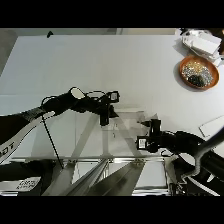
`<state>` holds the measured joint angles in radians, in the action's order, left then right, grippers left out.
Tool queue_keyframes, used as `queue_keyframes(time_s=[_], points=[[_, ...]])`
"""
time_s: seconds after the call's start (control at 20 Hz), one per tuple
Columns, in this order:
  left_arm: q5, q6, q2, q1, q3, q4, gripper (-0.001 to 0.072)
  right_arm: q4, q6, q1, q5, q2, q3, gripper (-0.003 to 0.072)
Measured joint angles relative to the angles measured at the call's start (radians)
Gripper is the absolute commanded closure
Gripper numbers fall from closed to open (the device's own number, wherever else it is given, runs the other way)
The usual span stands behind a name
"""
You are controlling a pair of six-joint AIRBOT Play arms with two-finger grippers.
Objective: Fold the box and place the chain.
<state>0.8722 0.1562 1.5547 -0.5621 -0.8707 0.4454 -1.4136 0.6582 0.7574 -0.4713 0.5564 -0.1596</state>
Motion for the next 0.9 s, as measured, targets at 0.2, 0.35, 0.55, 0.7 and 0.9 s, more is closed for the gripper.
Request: queue_keyframes(time_s=[0.2,0.35,0.55,0.7,0.9], points=[[0.000,0.000,0.000,0.000,0.000,0.000,0.0697,0.029,-0.010,-0.085,-0.025,-0.022,-0.015,0.0052],[0.000,0.000,0.000,0.000,0.000,0.000,0.0697,0.124,-0.077,-0.168,-0.035,-0.027,-0.029,0.0093],[0.000,0.000,0.000,0.000,0.000,0.000,0.0697,0.306,-0.268,-0.261,-0.060,-0.003,-0.037,0.0088],[0.000,0.000,0.000,0.000,0.000,0.000,0.0697,0.440,-0.423,-0.320,-0.070,0.043,-0.039,0.0085],[0.000,0.000,0.000,0.000,0.000,0.000,0.0697,0.565,-0.598,-0.379,-0.082,0.105,-0.044,0.0058]])
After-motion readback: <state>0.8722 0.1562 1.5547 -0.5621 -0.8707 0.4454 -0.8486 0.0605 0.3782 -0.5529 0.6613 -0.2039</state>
